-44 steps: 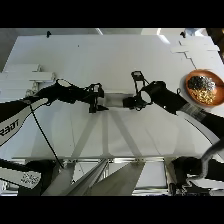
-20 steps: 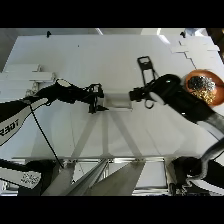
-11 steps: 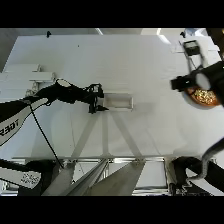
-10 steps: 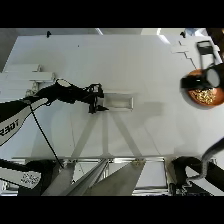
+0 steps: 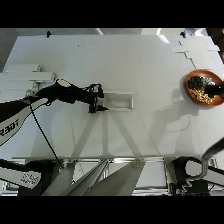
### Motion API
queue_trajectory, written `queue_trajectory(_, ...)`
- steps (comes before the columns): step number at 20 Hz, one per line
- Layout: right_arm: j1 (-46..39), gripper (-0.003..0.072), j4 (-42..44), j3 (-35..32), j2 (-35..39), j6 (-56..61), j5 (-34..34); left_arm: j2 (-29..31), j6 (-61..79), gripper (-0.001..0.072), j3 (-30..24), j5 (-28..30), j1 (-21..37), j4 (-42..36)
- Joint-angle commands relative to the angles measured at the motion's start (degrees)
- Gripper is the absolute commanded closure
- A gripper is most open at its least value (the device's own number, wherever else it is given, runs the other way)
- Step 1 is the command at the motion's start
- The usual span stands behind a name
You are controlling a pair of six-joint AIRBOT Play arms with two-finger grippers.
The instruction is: Fold the box and place the chain.
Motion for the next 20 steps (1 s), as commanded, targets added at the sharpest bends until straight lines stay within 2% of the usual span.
queue_trajectory(1, -4.17, 0.0208, 2.69, -0.02, -5.9, -0.66, -6.56, 0.02, 0.0, 0.0384, 0.07, 0.02, -0.02, 0.0)
queue_trajectory(6, -5.66, 0.0217, 10.84, -0.02, -8.96, -0.7, -13.6, 0.02, 0.0, 0.0384, 0.07, 0.02, -0.02, 0.0)
queue_trajectory(10, -5.57, 0.0237, 15.61, -0.02, -11.21, -0.68, -16.41, 0.02, 0.0, 0.0384, 0.07, 0.02, -0.02, 0.0)
queue_trajectory(12, -5.6, 0.0433, 15.98, -0.02, -12.02, -0.66, -16.28, 0.02, 0.0, 0.0384, 0.07, 0.02, 0.0, 0.0)
queue_trajectory(13, -5.6, 0.0473, 15.96, -0.02, -12.11, -0.7, -16.24, 0.02, 0.0, 0.0384, 0.07, 0.02, -0.02, 0.0)
queue_trajectory(14, -5.6, 0.0619, 15.98, -0.02, -12.09, -0.68, -15.85, 0.02, 0.0, 0.0384, 0.07, 0.02, -0.02, 0.0)
queue_trajectory(15, -5.44, 0.0671, 15.91, -0.02, -11.96, -0.72, -15.28, 0.02, 0.0, 0.0384, 0.07, 0.02, -0.02, 0.0)
queue_trajectory(20, -4.13, 0.0672, 16.46, 0.0, -7.48, -1.9, -13.22, 0.02, 0.0, 0.0384, 0.07, 0.0, -0.02, 0.0)
